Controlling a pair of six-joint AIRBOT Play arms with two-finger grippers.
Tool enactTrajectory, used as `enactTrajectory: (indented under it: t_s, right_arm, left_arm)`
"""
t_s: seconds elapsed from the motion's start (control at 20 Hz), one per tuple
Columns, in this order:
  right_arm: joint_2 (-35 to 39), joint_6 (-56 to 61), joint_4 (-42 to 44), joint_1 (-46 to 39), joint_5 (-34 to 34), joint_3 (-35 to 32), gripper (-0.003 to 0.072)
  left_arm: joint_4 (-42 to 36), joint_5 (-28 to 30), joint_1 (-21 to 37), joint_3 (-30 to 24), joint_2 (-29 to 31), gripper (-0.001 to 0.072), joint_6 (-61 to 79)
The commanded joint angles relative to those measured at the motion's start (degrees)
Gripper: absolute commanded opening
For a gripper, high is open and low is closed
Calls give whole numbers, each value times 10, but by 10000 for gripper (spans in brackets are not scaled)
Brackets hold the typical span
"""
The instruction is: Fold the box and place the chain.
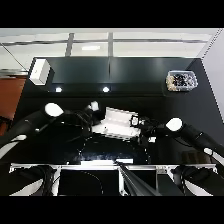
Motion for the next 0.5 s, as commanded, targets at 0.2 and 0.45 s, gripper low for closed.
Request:
enactTrajectory:
  t_s: [0.2, 0.45]
  right_arm:
    - [1, -19, -2, 0, 23, 0, 464]
    - [0, -19, -2, 0, 23, 0, 464]
  left_arm:
    - [147, -134, 279, -9, 49, 32, -493]
    - [129, -181, 296, -25, -5, 32, -658]
